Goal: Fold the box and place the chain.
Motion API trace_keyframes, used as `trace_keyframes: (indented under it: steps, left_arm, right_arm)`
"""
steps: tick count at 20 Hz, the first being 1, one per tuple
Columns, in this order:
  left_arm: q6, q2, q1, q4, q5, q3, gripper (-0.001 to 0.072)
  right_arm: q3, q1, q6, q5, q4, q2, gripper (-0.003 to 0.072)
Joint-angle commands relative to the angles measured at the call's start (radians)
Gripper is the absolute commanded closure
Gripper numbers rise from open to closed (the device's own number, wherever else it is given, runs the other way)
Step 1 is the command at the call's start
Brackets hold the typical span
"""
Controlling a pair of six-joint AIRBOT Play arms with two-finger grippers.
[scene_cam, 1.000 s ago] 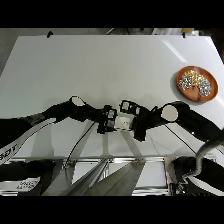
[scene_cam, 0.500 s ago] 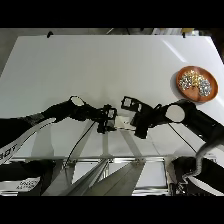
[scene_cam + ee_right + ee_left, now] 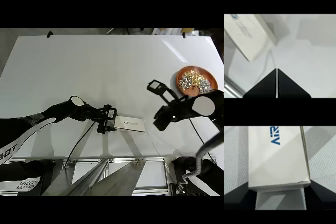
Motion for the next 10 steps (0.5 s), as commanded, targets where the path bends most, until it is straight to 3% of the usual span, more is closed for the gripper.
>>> trace_keyframes:
  steps: [1,4,10]
  left_arm:
    - [0.001,0.000,0.000,0.001,0.000,0.001,0.0540]
    - [0.001,0.000,0.000,0.001,0.000,0.001,0.0540]
    - [0.001,0.002,0.000,-0.010,-0.059,0.001,0.0540]
  right_arm:
    - [0.003,-0.137,0.298,0.103,-0.189,0.006,0.0673]
    - [0.003,-0.200,0.430,0.106,-0.188,0.007,0.0672]
    - [0.003,-0.200,0.436,0.105,-0.188,0.008,0.0672]
